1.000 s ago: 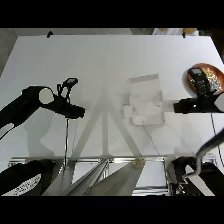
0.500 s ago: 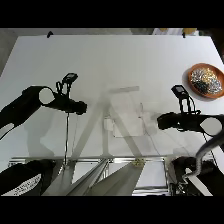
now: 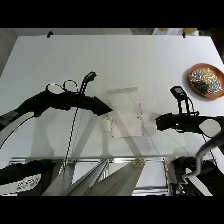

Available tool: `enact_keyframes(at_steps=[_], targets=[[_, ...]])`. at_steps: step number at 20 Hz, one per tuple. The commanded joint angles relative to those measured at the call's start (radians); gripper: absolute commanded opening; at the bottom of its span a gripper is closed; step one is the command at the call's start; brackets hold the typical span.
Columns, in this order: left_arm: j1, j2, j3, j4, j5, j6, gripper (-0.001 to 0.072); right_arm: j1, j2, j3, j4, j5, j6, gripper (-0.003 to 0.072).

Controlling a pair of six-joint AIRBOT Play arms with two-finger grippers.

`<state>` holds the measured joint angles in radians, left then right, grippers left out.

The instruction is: Fold the box and place the chain.

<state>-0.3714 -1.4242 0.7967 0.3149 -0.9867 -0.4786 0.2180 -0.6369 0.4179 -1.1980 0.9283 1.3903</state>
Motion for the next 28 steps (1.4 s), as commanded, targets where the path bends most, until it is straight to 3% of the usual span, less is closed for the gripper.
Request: enact_keyframes(at_steps=[1, 4, 7, 10, 15, 18, 19, 21, 24, 26, 28], targets=[[0.032, -0.098, 0.094, -0.122, -0.059, 0.145, 0.0533, 0.001, 0.001, 0.0, 0.002, 0.002, 0.0, 0.0018], [0.066, -0.155, 0.22, -0.002, -0.145, 0.074, 0.0533, 0.001, 0.001, 0.0, 0.002, 0.001, 0.0, 0.0018], [0.074, -0.212, 0.265, 0.108, -0.24, 0.037, 0.0533, 0.001, 0.001, 0.0, 0.002, 0.0, 0.0, 0.0018], [0.037, -0.255, 0.265, 0.102, -0.289, 0.069, 0.0533, 0.001, 0.001, 0.0, 0.002, -0.003, 0.0, 0.0018], [-0.049, -0.329, 0.265, -0.034, -0.251, 0.184, 0.0535, 0.001, 0.001, 0.0, 0.002, -0.002, 0.0, 0.0018], [-0.057, -0.342, 0.265, -0.019, -0.251, 0.19, 0.052, 0.001, 0.001, 0.0, 0.002, -0.002, 0.0, 0.0018], [-0.051, -0.342, 0.265, -0.016, -0.253, 0.189, 0.0466, 0.001, 0.001, 0.0, 0.002, -0.002, 0.0, 0.0018], [-0.037, -0.341, 0.265, -0.011, -0.261, 0.187, 0.0281, 0.001, 0.001, 0.0, 0.002, -0.002, 0.0, 0.0018], [-0.009, -0.34, 0.265, 0.018, -0.274, 0.191, 0.0262, 0.001, 0.001, 0.0, 0.002, -0.002, 0.0, 0.0018], [0.012, -0.34, 0.265, 0.035, -0.275, 0.195, 0.0153, 0.001, 0.001, 0.0, 0.002, -0.002, 0.0, 0.0018], [0.023, -0.338, 0.265, 0.045, -0.275, 0.196, 0.0118, 0.001, 0.001, 0.0, 0.002, -0.002, 0.0, 0.0018]])
